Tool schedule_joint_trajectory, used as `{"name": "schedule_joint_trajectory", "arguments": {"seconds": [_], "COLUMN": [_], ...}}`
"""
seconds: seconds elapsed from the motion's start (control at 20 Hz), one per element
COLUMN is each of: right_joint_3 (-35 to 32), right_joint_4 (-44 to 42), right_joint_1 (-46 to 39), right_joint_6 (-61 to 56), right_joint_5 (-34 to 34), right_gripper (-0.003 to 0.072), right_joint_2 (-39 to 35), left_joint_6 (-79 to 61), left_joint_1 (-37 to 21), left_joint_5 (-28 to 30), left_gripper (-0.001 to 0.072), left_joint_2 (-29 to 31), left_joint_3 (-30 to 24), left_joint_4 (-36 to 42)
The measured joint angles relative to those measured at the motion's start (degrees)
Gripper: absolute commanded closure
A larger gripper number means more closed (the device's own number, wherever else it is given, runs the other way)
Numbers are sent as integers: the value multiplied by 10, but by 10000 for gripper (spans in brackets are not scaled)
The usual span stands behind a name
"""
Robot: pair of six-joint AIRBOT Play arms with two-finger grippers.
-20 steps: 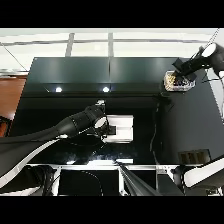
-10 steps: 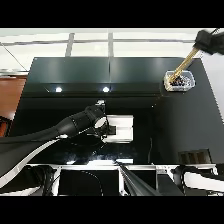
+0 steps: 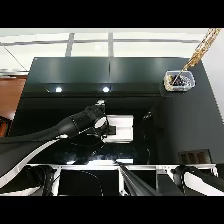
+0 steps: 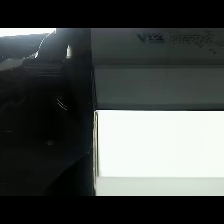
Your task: Fold the box and place the chain.
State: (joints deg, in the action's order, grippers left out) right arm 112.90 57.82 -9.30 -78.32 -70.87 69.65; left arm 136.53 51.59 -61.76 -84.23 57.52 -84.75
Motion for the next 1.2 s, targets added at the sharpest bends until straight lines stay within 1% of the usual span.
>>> {"name": "schedule_joint_trajectory", "arguments": {"seconds": [0.15, 0.25, 0.65, 0.8, 1.0, 1.2], "right_joint_3": [-1, -22, -181, -245, -321, -383], "right_joint_4": [-42, -76, -235, -264, -275, -279], "right_joint_1": [1, 1, 8, 42, 119, 189], "right_joint_6": [27, 53, 140, 154, 162, 164], "right_joint_5": [-43, -67, -134, -158, -176, -165], "right_gripper": [681, 680, 679, 678, 678, 679], "right_joint_2": [-25, -45, -123, -140, -148, -151], "left_joint_6": [0, 0, 0, 0, 0, 0], "left_joint_1": [0, 0, 0, 0, 0, 0], "left_joint_5": [0, 0, 0, 0, 0, 0], "left_gripper": [679, 679, 678, 679, 679, 679], "left_joint_2": [0, 0, 0, 0, 0, 0], "left_joint_3": [0, 0, 0, 0, 0, 0], "left_joint_4": [0, 0, 0, 0, 0, 0]}}
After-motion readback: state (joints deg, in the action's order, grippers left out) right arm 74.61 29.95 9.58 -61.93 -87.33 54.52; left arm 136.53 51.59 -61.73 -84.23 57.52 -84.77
